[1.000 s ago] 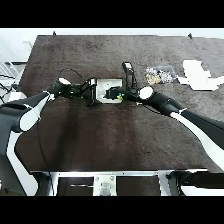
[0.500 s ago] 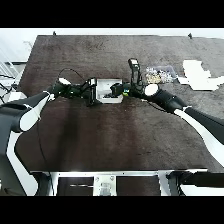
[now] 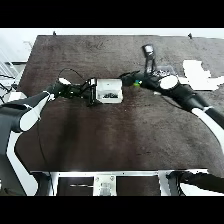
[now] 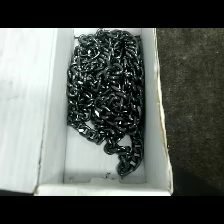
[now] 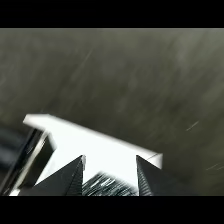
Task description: Fold the box and place the chain.
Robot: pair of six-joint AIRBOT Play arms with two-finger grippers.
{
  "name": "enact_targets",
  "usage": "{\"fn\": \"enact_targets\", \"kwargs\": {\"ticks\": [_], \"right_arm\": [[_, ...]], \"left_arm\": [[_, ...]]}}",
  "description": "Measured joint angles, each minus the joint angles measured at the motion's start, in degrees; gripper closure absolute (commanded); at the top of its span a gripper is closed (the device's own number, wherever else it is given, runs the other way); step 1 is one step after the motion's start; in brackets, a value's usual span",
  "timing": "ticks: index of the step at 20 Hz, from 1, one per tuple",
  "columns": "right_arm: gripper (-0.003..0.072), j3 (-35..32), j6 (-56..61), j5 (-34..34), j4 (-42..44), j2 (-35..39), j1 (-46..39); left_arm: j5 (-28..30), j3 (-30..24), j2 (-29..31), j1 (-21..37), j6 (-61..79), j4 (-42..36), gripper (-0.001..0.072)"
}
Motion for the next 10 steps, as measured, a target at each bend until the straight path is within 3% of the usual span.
{"fn": "enact_targets", "kwargs": {"ticks": [4, 10], "right_arm": [[0.0297, 2.3, -6.0, 5.3, 0.9, 0.1, -8.5], [0.0315, 12.8, -19.1, 20.8, 7.2, -10.6, -16.2]], "left_arm": [[0.0, 0.0, 0.0, 0.0, 0.0, 0.0, 0.0290], [0.0, 0.0, 0.0, 0.0, 0.0, 0.0, 0.0290]]}}
